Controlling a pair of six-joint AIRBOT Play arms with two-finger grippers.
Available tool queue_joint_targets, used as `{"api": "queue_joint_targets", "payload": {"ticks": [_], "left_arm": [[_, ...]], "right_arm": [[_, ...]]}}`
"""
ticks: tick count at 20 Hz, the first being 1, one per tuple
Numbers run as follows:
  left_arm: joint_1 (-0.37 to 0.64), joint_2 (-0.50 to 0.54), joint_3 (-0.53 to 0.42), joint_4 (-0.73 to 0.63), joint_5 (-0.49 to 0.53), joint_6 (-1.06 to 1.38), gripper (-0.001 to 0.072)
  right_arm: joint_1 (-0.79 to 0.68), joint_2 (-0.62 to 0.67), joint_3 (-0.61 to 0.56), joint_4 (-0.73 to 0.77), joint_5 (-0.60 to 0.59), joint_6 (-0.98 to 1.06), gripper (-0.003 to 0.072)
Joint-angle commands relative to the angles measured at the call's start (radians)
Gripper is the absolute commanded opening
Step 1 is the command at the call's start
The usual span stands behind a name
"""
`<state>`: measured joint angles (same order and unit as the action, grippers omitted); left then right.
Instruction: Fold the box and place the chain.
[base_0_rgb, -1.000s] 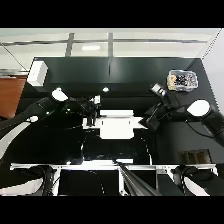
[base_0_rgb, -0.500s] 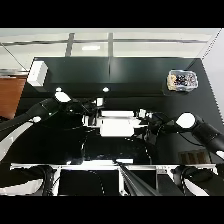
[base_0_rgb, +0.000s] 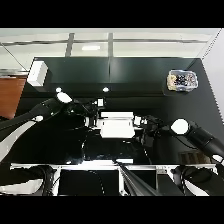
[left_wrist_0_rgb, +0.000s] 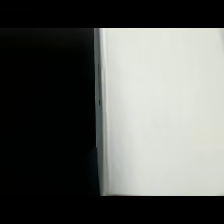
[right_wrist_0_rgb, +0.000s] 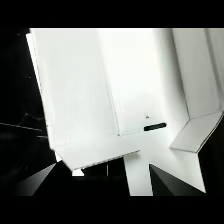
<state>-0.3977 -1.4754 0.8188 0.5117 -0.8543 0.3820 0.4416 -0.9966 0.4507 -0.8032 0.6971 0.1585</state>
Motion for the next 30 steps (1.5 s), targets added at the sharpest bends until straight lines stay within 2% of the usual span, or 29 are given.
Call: {"api": "queue_joint_targets", "payload": {"ticks": [1,5,8,12,17,21,26,30], "left_arm": [[-0.001,-0.008,0.000,0.006,-0.003,0.000,0.0028],[-0.001,-0.008,0.000,0.006,-0.003,0.000,0.0027],[0.000,-0.008,0.000,0.006,-0.003,0.000,0.0028],[0.000,-0.008,0.000,0.003,-0.003,0.000,0.0028],[0.000,-0.008,0.000,0.003,-0.003,0.000,0.0028],[-0.001,-0.008,0.000,0.000,-0.003,0.000,0.0028],[-0.001,-0.008,0.000,0.000,-0.003,0.000,0.0028],[-0.001,-0.008,0.001,0.000,-0.003,0.000,0.0028]], "right_arm": [[0.047,-0.020,-0.003,0.044,-0.080,-0.007,0.0718],[0.098,-0.035,0.003,0.050,-0.126,-0.021,0.0718],[0.095,-0.035,0.053,-0.024,-0.118,-0.029,0.0718],[0.036,-0.035,0.109,-0.018,-0.069,-0.041,0.0718],[-0.023,-0.036,0.114,0.118,-0.028,-0.158,0.0718],[-0.067,-0.049,0.114,0.154,-0.029,-0.196,0.0718],[-0.096,-0.111,0.114,0.322,-0.025,-0.392,0.0718],[-0.095,-0.162,0.114,0.361,0.054,-0.455,0.0718]]}}
